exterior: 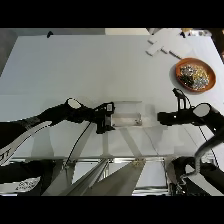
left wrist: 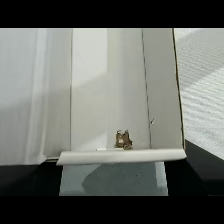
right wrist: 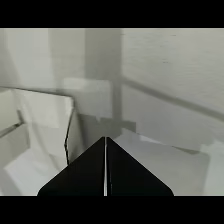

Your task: Fold the box and place the chain.

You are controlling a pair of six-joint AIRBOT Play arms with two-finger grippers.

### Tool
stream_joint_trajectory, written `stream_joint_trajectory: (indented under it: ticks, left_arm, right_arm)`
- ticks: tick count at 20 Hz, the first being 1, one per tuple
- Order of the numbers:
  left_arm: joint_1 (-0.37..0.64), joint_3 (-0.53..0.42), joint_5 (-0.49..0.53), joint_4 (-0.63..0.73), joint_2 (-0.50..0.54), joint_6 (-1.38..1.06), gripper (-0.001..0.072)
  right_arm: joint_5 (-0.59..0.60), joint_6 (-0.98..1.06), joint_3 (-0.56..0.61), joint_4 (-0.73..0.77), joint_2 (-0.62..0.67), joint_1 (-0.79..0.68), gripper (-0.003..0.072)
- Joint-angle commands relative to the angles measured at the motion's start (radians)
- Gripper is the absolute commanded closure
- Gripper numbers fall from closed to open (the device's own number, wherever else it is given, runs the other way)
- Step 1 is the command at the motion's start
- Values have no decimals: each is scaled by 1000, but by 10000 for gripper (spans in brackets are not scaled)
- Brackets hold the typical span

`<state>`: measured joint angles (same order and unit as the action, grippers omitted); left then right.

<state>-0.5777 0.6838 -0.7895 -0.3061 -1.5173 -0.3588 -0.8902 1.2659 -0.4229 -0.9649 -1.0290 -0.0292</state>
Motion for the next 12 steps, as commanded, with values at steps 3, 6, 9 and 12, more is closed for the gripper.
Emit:
stream_joint_trajectory:
  ticks: [3,6,9,12]
  left_arm:
    - [1,0,0,0,1,0,576]
    - [1,0,0,0,1,0,576]
    - [1,0,0,0,1,0,576]
    - [1,0,0,0,1,0,576]
  right_arm:
    - [-37,-114,0,196,-40,24,670]
    - [-47,-135,0,243,-40,63,668]
    - [-79,-183,-2,264,-40,80,386]
    - [-80,-182,-3,267,-33,80,383]
